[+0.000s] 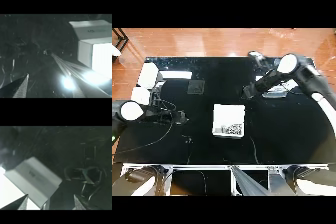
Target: Fold the box and place the chain.
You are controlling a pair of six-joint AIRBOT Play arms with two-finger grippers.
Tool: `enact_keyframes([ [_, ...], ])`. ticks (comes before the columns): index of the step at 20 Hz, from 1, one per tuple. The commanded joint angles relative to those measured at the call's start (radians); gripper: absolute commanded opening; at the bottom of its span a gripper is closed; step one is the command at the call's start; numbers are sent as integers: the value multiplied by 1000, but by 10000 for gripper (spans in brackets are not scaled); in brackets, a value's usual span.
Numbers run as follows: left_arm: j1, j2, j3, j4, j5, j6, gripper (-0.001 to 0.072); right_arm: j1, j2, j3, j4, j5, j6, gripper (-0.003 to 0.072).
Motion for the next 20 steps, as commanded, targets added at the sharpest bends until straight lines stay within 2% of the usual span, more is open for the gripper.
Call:
enact_keyframes([
  [1, 10, -40, -2, -35, 24, 56, 631, 30, -63, 28, 77, 62, -138, 702],
  [5, 10, -40, -2, -54, 26, 55, 631, 30, -63, 42, 199, 142, -248, 702],
  [11, 10, -40, -2, -76, 34, 56, 631, 33, -61, 43, 222, 299, -264, 702],
  [20, 10, -40, -2, -79, 34, 55, 630, 97, -39, 43, 214, 309, -286, 701],
])
